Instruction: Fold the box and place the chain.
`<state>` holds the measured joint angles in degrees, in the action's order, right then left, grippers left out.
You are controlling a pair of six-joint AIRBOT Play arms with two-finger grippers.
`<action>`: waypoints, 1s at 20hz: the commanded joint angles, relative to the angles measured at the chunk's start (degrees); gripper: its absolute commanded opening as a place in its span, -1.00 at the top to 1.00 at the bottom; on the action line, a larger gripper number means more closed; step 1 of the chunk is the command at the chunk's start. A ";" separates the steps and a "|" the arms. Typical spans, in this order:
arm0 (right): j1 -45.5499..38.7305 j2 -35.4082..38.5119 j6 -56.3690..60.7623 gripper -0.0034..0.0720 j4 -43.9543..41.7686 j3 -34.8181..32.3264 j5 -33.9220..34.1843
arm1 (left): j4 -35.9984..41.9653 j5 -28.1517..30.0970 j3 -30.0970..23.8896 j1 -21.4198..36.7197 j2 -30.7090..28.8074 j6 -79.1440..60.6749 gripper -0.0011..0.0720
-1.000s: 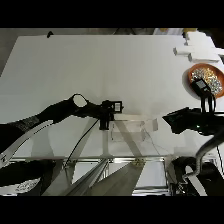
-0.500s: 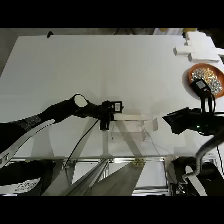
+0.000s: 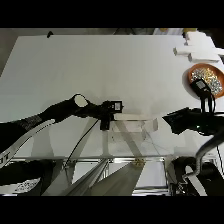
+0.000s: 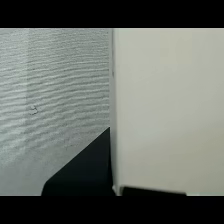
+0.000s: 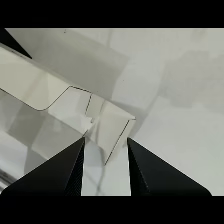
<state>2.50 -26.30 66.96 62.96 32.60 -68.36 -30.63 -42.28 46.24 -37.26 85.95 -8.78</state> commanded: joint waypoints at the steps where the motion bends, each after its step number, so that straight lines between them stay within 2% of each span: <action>1: 0.04 0.02 0.02 0.12 0.00 0.00 -0.02 | -0.09 0.07 -0.02 -0.04 0.04 0.79 0.95; 17: 0.04 0.02 0.02 0.12 0.20 0.00 -0.26 | -0.07 0.04 -0.02 -0.04 0.04 1.53 0.94; 20: 0.04 -0.02 -0.04 0.15 0.20 0.00 -2.01 | -0.02 0.04 -0.04 -0.07 0.04 1.51 0.94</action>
<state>2.50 -26.30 66.96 63.13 32.60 -69.06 -30.70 -42.24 46.24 -37.28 85.95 -7.27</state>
